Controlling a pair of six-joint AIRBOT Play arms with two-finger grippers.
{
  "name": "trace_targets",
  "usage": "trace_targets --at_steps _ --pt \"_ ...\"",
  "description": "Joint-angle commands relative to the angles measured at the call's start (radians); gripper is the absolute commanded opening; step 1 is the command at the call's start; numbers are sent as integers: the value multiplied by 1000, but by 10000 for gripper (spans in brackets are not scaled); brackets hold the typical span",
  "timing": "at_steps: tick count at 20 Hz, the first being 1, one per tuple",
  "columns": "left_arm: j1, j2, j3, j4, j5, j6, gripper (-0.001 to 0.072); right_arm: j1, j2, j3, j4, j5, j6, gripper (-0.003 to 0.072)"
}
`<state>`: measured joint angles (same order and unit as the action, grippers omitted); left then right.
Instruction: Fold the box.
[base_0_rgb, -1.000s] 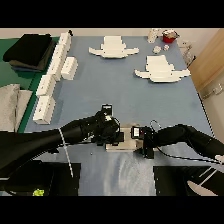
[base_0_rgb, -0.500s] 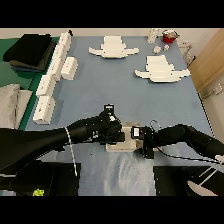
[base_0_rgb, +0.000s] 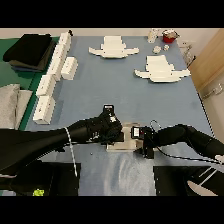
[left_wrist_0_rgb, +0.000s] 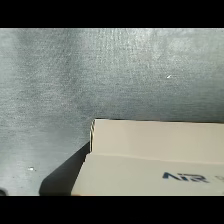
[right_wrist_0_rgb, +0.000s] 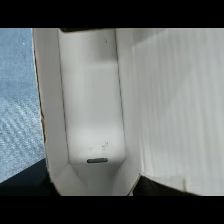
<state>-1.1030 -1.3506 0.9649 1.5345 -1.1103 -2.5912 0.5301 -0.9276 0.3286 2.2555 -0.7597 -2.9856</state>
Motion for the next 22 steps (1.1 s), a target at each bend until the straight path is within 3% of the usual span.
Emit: trace_targets --at_steps 1,2,3,22 --pt "-1 -1 0 -20 0 14 214 0 0 0 0 0 0 512" --pt "-1 -1 0 -24 0 11 464 0 0 0 0 0 0 512" --pt "-1 -1 0 -29 0 10 486 0 0 0 0 0 0 512" --pt "-1 -1 1 -39 2 11 486 0 0 0 0 0 0 512"
